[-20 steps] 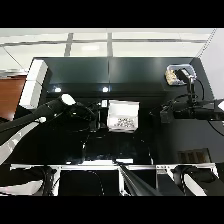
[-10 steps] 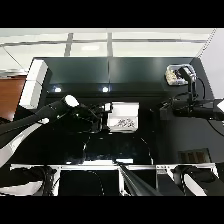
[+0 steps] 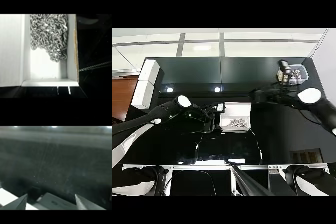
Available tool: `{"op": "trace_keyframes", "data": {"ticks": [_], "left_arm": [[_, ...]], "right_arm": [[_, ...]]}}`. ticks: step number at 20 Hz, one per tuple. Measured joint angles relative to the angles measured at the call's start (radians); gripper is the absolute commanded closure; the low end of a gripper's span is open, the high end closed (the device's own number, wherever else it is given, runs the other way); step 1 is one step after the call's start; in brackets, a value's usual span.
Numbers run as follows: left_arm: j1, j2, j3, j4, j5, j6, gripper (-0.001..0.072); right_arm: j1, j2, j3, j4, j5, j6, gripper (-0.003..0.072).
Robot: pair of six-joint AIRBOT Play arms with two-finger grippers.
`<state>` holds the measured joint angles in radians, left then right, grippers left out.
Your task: Fold the box and place the chain.
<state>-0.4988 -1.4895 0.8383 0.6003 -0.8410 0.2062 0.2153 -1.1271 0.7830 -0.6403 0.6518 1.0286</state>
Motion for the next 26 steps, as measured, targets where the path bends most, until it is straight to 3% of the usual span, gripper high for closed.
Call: {"op": "trace_keyframes", "data": {"ticks": [3, 8, 17, 18, 21, 22, 26], "left_arm": [[0.000, 0.000, 0.000, 0.001, 0.000, 0.000, 0.0312], [0.000, 0.000, 0.000, 0.001, 0.000, -0.001, 0.0312], [0.000, 0.000, 0.000, 0.001, 0.000, -0.002, 0.0312], [0.000, 0.000, 0.000, 0.001, 0.001, -0.002, 0.0312], [0.000, 0.000, 0.000, 0.001, 0.001, -0.003, 0.0312], [0.000, 0.000, 0.000, 0.001, 0.002, -0.003, 0.0312], [0.000, 0.000, 0.000, 0.001, 0.002, -0.003, 0.0312]], "right_arm": [[0.031, -0.069, 0.033, 0.001, 0.091, -0.208, -0.0027], [0.046, -0.069, 0.092, -0.029, 0.323, -0.562, -0.0028], [0.114, -0.074, 0.021, -0.097, 0.343, -0.843, -0.0027], [0.119, -0.074, 0.017, -0.098, 0.339, -0.856, 0.0032], [0.124, -0.074, 0.011, -0.101, 0.336, -0.884, 0.0396], [0.126, -0.074, 0.009, -0.100, 0.341, -0.891, 0.0443], [0.127, -0.074, 0.008, -0.102, 0.338, -0.900, 0.0444]]}}
